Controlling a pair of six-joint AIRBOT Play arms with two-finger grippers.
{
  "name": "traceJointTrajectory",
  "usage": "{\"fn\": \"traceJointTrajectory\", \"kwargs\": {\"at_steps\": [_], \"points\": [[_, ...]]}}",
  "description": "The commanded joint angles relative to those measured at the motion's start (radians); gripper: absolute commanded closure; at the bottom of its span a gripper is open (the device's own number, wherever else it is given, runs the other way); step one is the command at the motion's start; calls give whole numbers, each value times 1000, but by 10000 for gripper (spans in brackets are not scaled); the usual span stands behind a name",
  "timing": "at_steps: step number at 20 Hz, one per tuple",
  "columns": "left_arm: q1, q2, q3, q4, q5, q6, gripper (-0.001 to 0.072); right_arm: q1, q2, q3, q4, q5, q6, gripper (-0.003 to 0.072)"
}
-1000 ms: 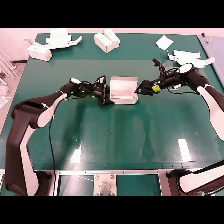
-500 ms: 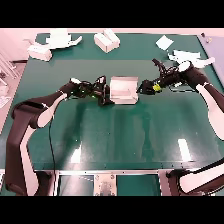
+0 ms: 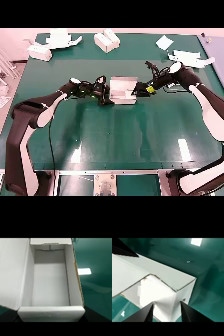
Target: Fold the box and place the chain.
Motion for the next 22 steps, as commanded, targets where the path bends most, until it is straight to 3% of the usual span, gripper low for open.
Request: {"fn": "traceJointTrajectory", "kwargs": {"at_steps": [1,10,22], "points": [[-1,0,1,-1,0,0,312,43,0,18,-110,5,77,287],[-1,0,1,-1,0,0,312,134,-4,122,-386,16,286,288],[-1,0,1,-1,0,0,312,197,-50,135,-469,36,417,330]]}}
